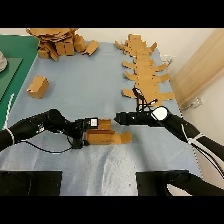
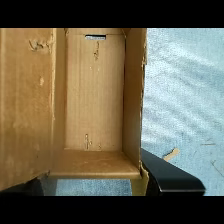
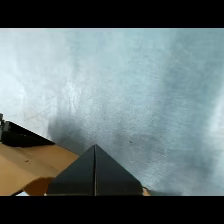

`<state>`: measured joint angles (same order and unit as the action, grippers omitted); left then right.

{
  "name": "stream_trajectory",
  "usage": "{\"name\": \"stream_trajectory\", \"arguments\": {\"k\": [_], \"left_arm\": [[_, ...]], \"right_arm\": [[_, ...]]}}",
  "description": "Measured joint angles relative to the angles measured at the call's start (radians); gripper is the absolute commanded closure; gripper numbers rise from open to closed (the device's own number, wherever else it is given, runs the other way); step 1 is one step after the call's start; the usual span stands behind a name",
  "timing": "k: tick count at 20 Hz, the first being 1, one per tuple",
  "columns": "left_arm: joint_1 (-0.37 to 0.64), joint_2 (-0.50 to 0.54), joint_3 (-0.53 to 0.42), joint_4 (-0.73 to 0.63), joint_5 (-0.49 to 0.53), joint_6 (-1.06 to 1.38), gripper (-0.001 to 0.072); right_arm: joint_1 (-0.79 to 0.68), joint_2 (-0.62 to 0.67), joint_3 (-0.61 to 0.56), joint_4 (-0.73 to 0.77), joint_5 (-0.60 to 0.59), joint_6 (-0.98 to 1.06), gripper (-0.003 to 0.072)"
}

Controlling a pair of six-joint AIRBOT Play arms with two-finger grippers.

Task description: Fold the box.

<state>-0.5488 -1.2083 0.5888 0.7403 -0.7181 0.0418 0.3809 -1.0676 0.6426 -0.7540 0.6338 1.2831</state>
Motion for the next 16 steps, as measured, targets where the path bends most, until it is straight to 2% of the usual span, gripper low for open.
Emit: {"name": "stream_trajectory", "arguments": {"k": [4,6,9,11,16], "left_arm": [[0.000,0.000,0.000,0.000,0.000,0.000,0.0486],[0.000,0.000,0.000,0.000,0.000,-0.001,0.0486],[0.000,0.000,0.000,0.000,0.000,-0.001,0.0486],[0.000,0.000,0.000,-0.001,0.000,-0.001,0.0486],[0.000,0.000,0.000,-0.004,0.000,-0.001,0.0486]], "right_arm": [[-0.013,0.074,-0.006,-0.061,0.082,0.015,0.0686],[-0.015,0.099,-0.016,-0.034,0.144,0.018,0.0686],[0.002,0.110,-0.026,0.139,0.228,-0.063,0.0686],[0.012,0.096,-0.028,0.264,0.235,-0.136,0.0687],[0.021,-0.072,-0.029,0.513,0.213,-0.345,0.0687]]}}
